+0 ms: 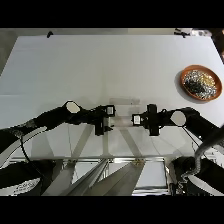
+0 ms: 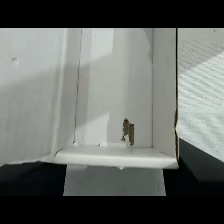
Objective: Fold the box and place the chain.
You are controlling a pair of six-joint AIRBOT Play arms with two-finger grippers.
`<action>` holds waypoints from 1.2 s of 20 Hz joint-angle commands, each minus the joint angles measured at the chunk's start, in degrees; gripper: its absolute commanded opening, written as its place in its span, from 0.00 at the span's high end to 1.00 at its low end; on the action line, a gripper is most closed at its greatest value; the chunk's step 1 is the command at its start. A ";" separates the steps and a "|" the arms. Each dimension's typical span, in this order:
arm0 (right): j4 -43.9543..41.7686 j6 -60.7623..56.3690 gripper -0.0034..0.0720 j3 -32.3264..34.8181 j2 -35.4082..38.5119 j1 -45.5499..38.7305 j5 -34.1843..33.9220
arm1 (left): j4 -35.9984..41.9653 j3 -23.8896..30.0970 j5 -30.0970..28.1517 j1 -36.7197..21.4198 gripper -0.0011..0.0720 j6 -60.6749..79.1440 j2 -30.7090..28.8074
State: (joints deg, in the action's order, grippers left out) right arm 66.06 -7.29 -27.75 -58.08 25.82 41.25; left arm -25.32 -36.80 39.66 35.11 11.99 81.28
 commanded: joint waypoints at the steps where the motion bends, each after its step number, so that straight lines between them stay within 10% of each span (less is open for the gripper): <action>1: -2.34 0.33 0.72 0.04 -0.04 0.31 0.98 | -0.02 0.00 0.00 0.00 0.48 0.02 0.00; 24: -13.62 0.37 0.73 0.04 -4.09 2.10 -1.55 | -0.02 0.00 0.00 -0.02 0.48 0.02 0.00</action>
